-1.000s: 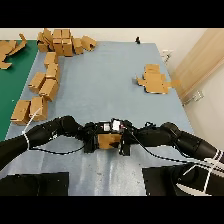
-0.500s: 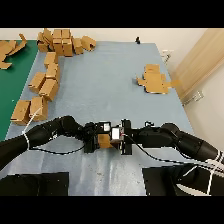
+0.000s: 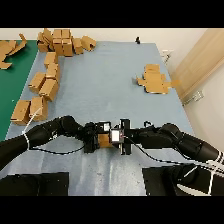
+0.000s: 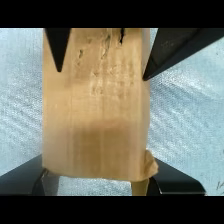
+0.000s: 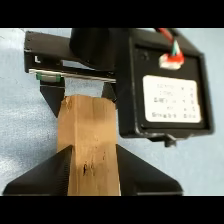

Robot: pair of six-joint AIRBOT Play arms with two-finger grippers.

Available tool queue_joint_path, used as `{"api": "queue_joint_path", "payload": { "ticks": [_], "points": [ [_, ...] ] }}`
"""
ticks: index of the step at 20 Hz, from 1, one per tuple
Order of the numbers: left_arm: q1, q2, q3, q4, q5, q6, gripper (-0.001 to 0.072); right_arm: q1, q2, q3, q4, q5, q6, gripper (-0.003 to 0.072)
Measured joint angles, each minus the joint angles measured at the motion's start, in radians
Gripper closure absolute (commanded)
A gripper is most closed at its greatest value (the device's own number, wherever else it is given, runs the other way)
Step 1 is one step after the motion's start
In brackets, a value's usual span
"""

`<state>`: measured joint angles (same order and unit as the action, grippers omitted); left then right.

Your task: Fold the box.

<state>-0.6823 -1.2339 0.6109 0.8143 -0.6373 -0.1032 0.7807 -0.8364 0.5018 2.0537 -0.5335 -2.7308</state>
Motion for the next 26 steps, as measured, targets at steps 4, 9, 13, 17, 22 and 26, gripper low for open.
{"api": "queue_joint_path", "payload": {
  "ticks": [4, 9, 13, 17, 22, 26],
  "points": [
    [0.000, 0.000, 0.000, 0.000, 0.000, 0.000, 0.0184, 0.000, 0.014, 0.000, -0.004, 0.005, 0.000, 0.0362],
    [0.000, 0.000, 0.000, 0.000, 0.000, 0.000, 0.0184, 0.001, 0.019, 0.000, -0.013, 0.011, 0.000, 0.0429],
    [0.000, 0.000, 0.000, 0.000, 0.000, 0.000, 0.0184, 0.000, 0.016, 0.000, -0.017, 0.000, 0.000, 0.0528],
    [0.000, 0.000, 0.000, 0.000, 0.000, 0.000, 0.0184, 0.001, 0.006, -0.001, -0.006, -0.027, 0.000, 0.0528],
    [0.000, 0.000, 0.000, 0.000, 0.000, 0.000, 0.0184, 0.000, -0.011, -0.003, 0.024, -0.060, 0.000, 0.0528],
    [0.000, 0.000, 0.000, 0.000, 0.000, 0.002, 0.0184, 0.015, -0.031, -0.011, 0.034, -0.071, 0.000, 0.0528]
  ]
}}
